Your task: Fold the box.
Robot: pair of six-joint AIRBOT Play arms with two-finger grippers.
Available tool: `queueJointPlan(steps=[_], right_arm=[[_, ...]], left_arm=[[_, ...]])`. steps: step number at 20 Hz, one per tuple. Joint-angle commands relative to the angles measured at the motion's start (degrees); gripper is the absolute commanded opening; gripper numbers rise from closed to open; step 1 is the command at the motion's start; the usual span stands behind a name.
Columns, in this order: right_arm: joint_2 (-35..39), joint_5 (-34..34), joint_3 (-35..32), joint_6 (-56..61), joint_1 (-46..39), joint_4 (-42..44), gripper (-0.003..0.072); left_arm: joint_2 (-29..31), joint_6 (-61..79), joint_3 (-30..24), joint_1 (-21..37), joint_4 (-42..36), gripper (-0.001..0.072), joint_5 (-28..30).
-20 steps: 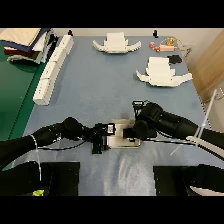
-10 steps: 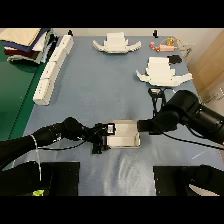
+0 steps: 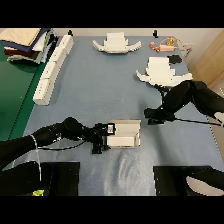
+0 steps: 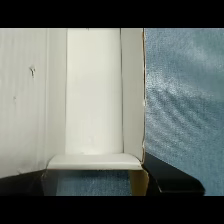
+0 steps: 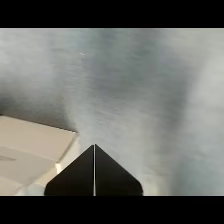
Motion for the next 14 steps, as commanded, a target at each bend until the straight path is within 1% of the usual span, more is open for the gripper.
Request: queueJointPlan(steps=[1,3,4,5,11,12,14], right_arm=[[-9.3,-2.2,1.4,-20.8,-6.7,21.3,0.0002],[-13.9,-8.0,3.8,-25.5,-6.3,25.9,0.0002],[-15.1,-10.0,4.6,-27.4,-5.6,27.2,0.0002],[-15.3,-10.6,5.0,-29.0,-4.7,27.3,0.0002],[-14.3,-10.6,4.7,-37.9,1.9,26.1,0.0002],[-13.3,-9.7,4.5,-39.5,3.5,25.5,0.0002],[-9.9,-5.2,2.3,-41.7,6.3,24.3,0.0002]], left_arm=[[0.0,0.0,0.0,0.0,0.0,0.0522,0.0],[0.0,0.0,0.0,0.0,0.0,0.0521,0.0],[0.0,0.0,0.0,0.0,0.0,0.0522,0.0],[0.0,0.0,0.0,0.0,0.0,0.0522,0.0],[0.0,0.0,0.0,0.0,0.0,0.0522,0.0],[0.0,0.0,0.0,0.0,0.0,0.0522,0.0],[0.0,0.0,0.0,0.0,0.0,0.0522,0.0]])
